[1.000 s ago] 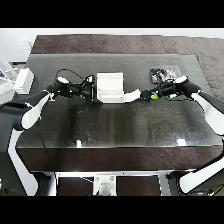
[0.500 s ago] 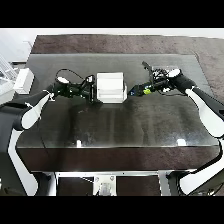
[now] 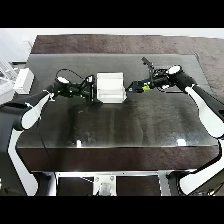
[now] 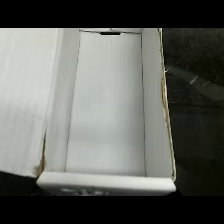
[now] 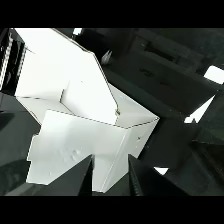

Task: Fold the box and place the chain.

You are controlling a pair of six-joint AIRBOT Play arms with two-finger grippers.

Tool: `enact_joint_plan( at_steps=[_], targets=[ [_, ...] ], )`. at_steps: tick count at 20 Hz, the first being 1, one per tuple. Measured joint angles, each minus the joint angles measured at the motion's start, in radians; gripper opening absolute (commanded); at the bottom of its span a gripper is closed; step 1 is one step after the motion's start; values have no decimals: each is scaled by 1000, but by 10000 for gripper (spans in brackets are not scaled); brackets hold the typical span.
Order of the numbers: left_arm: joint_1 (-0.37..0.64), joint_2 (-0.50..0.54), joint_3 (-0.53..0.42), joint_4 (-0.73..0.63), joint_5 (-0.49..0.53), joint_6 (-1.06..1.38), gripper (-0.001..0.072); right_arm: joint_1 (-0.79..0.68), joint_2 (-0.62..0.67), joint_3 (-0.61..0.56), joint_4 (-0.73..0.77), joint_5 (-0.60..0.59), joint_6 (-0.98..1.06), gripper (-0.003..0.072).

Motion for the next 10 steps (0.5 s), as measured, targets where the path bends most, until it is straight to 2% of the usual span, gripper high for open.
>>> enact_joint_plan(
  at_steps=[1, 5, 7, 10],
  targets=[
    [0, 0, 0, 0, 0, 0, 448, 1, 0, 0, -9, -2, 0, 305],
    [0, 0, 0, 0, 0, 0, 448, 5, 0, 2, -29, -12, 1, 305],
    [0, 0, 0, 0, 0, 0, 448, 12, 0, 2, -34, -13, 2, 390],
    [0, 0, 0, 0, 0, 0, 448, 30, 0, 2, -39, -14, 2, 389]
  ],
)
